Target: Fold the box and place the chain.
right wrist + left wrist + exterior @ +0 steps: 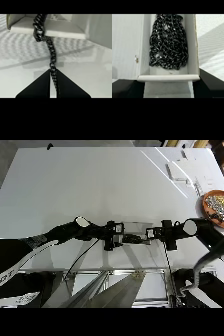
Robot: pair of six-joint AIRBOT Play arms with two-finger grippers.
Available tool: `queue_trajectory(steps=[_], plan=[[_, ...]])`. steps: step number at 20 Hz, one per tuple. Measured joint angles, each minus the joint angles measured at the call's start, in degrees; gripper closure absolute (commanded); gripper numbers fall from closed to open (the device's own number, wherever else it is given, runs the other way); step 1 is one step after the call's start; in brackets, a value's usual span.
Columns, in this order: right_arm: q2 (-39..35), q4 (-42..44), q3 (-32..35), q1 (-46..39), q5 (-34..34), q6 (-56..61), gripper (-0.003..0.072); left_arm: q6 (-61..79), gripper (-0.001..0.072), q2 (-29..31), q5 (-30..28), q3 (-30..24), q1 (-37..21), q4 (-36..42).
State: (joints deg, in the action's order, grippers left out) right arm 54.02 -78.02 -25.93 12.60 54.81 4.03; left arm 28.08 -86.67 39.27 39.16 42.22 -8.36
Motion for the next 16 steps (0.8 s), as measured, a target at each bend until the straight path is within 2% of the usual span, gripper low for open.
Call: queue_trajectory(steps=[5, 10, 13, 16], plan=[[-10.9, 6.4, 0.0, 0.0, 3.9, 1.0, 0.0666, 0.0, 0.0434, 0.0, 0.0, 0.0, 0.0, 0.0], [-16.9, 24.4, 0.0, 0.5, 5.7, 1.5, 0.0666, 0.0, 0.0434, 0.0, 0.0, 0.0, 0.0, 0.0], [-17.8, 32.7, 0.0, 3.4, 2.6, 1.5, 0.0666, 0.0, 0.0434, 0.0, 0.0, 0.0, 0.0, 0.0], [-17.7, 36.4, 0.0, 8.1, -3.2, 1.6, 0.0666, 0.0, 0.0434, 0.0, 0.0, 0.0, 0.0, 0.0]])
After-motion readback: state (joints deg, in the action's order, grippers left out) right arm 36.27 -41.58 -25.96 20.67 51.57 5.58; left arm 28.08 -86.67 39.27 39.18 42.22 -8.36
